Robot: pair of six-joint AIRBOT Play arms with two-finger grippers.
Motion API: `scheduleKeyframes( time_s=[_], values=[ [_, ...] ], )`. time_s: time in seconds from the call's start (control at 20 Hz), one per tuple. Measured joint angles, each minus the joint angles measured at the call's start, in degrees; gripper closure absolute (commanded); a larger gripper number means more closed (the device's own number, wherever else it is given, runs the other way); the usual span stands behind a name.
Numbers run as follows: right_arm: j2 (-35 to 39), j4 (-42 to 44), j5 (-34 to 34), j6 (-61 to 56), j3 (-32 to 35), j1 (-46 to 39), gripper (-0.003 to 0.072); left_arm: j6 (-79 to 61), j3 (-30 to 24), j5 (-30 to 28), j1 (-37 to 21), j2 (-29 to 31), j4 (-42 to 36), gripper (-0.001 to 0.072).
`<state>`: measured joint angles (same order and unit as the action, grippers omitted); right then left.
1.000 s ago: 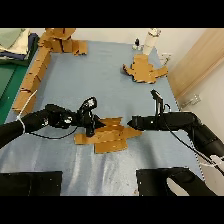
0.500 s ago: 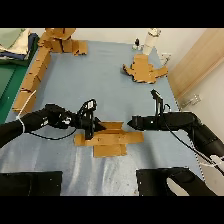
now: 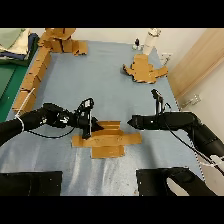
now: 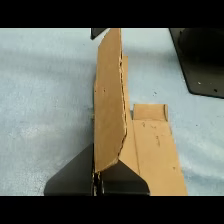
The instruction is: Fold the box.
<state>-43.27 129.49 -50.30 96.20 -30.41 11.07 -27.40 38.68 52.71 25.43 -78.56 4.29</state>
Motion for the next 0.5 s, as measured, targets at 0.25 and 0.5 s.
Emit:
scheduleKeyframes(
  time_s=[0.25, 0.5],
  values=[
    [0.0, 0.0, 0.2, 0.0, 0.0, 0.0, 0.0685, 0.9, 0.0, 0.2, 0.0, 0.0, 1.1, 0.0698],
    [0.0, 0.0, 0.3, 0.0, 0.0, 0.0, 0.0684, 2.3, 0.0, 1.8, 0.0, 0.0, 2.7, 0.0698]
  ],
)
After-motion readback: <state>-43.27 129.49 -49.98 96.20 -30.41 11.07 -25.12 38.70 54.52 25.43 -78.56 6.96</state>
